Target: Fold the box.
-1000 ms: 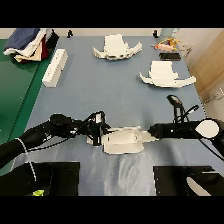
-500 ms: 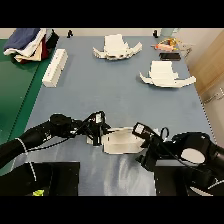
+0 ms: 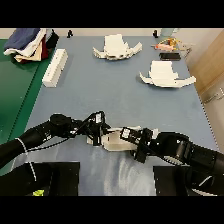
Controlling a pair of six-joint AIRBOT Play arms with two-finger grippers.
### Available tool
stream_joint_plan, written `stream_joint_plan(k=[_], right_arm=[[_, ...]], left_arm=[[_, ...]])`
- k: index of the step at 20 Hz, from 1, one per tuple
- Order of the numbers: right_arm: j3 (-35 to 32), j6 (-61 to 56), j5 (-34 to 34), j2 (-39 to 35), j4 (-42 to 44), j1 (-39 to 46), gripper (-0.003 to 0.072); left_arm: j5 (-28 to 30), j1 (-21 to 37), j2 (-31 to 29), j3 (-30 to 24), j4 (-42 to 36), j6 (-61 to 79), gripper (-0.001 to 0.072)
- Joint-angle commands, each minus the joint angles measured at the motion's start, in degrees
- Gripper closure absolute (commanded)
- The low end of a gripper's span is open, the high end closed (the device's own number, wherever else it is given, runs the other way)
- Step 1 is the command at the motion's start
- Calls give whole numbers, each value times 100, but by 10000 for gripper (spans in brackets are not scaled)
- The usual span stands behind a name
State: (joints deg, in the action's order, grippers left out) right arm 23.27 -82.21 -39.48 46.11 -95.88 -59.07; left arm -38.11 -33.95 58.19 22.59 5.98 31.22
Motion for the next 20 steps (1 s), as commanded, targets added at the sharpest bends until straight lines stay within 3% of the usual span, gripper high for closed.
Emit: stream_joint_plan(k=[1,7,11,13,14,16,18,20], right_arm=[[127,-1298,31,-107,-866,-28,38],[153,-1744,-452,-411,-1047,-17,38],[153,-1742,-365,-354,-1069,-17,30],[149,-1742,-376,-356,-1292,-15,14],[146,-1729,-407,-356,-1458,22,-34],[146,-1716,-354,-356,-1408,275,-34],[146,-1176,-76,-356,-1051,601,-34],[136,507,247,-345,-81,1067,-34]], left_arm=[[2,2,4,-4,0,2,695],[2,2,4,-4,0,2,694],[2,2,4,-4,0,2,694],[2,2,4,-4,2,2,695],[2,2,4,-4,0,2,695],[2,2,4,-4,0,2,695],[2,2,4,-4,0,2,694],[2,2,4,-4,0,2,695]])
